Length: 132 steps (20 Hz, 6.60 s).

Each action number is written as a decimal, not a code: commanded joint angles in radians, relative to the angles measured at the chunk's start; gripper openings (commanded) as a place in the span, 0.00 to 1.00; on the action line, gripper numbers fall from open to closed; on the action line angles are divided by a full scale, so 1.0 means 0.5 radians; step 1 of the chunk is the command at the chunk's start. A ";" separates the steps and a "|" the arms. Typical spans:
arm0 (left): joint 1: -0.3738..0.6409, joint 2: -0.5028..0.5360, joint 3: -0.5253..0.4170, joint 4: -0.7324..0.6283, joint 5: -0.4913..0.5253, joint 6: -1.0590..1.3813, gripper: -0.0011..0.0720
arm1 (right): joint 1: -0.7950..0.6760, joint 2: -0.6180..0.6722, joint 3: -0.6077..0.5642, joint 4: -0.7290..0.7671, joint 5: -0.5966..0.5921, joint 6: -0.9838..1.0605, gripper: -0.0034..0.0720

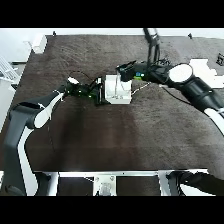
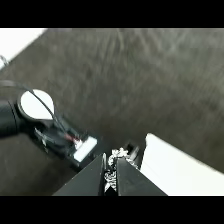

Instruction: Fold the box and place the chain.

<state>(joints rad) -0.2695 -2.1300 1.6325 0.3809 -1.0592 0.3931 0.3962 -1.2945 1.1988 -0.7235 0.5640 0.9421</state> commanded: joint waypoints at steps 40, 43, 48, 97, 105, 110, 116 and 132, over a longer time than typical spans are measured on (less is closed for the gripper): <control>0.002 0.002 -0.001 0.001 0.001 0.000 0.66 | -1.032 -1.106 0.340 0.136 0.113 -0.026 0.77; 0.002 0.002 -0.001 0.001 0.001 0.000 0.66 | -1.032 -1.167 0.389 0.287 0.111 -0.200 0.75; 0.002 0.002 -0.001 0.001 0.002 0.000 0.66 | -1.032 -1.218 0.405 0.348 0.031 -0.278 0.43; 0.002 0.002 -0.001 0.001 -0.001 0.000 0.66 | -0.159 0.248 0.249 -0.215 0.023 0.098 0.06; 0.002 0.006 -0.001 0.001 -0.001 0.000 0.66 | -0.159 -0.014 -0.040 -0.214 0.023 0.098 0.06; 0.002 0.006 -0.001 0.001 0.000 0.000 0.66 | -0.159 -0.394 -0.175 -0.208 0.024 -0.063 0.06; 0.002 0.006 -0.001 0.001 -0.001 0.000 0.66 | -0.164 -0.488 -0.145 -0.218 0.097 -0.130 0.45; 0.002 0.006 -0.001 0.000 -0.013 0.000 0.66 | -0.737 -0.201 0.065 0.199 0.214 -1.636 0.33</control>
<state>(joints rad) -0.2699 -2.1277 1.6325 0.3809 -1.0622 0.3931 0.0940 -1.3727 1.2259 -0.8101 0.6739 0.4175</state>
